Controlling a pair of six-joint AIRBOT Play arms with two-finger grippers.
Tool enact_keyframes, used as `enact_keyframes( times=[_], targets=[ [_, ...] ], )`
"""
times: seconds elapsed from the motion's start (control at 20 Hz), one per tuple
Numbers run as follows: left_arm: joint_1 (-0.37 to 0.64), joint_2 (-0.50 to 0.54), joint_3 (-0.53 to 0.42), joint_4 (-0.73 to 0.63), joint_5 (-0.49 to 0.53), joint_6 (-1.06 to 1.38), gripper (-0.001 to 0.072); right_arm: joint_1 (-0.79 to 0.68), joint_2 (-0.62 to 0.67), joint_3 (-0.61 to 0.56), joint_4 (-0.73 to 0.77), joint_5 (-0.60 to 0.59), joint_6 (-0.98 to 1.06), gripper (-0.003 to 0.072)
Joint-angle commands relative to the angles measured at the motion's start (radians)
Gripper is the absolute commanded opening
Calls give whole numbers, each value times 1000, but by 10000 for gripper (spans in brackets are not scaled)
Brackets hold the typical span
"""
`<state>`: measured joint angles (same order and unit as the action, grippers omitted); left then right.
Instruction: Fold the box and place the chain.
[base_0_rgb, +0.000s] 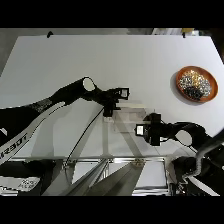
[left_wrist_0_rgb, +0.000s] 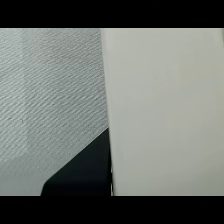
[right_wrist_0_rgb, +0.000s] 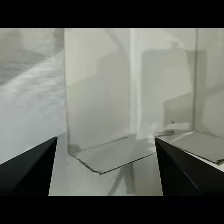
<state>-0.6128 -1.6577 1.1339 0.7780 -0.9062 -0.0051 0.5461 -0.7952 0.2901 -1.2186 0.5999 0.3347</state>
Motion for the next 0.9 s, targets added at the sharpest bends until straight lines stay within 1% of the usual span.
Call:
enact_keyframes(
  times=[0.0, 0.15, 0.25, 0.45, 0.55, 0.65, 0.85],
  targets=[
    [0, 1, 0, 0, 0, 0, 17, 6, 1, -11, -13, -82, -4, 670],
    [0, 1, 0, 0, 0, 0, 17, 3, 1, 20, -20, -76, -4, 670],
    [0, 1, 0, 0, 0, 0, 17, -34, 1, 42, -20, -70, -4, 670],
    [0, 1, 0, 0, 0, 0, 17, -106, 1, 48, 0, -62, -5, 670],
    [0, 1, 0, 0, 0, 0, 17, -130, 0, 48, 67, -49, -61, 671],
    [0, 1, 0, 0, 0, 0, 17, -166, -3, 48, 161, -18, -189, 671],
    [0, 1, 0, 0, 0, 0, 17, -247, -10, 48, 258, -9, -299, 672]
  ],
)
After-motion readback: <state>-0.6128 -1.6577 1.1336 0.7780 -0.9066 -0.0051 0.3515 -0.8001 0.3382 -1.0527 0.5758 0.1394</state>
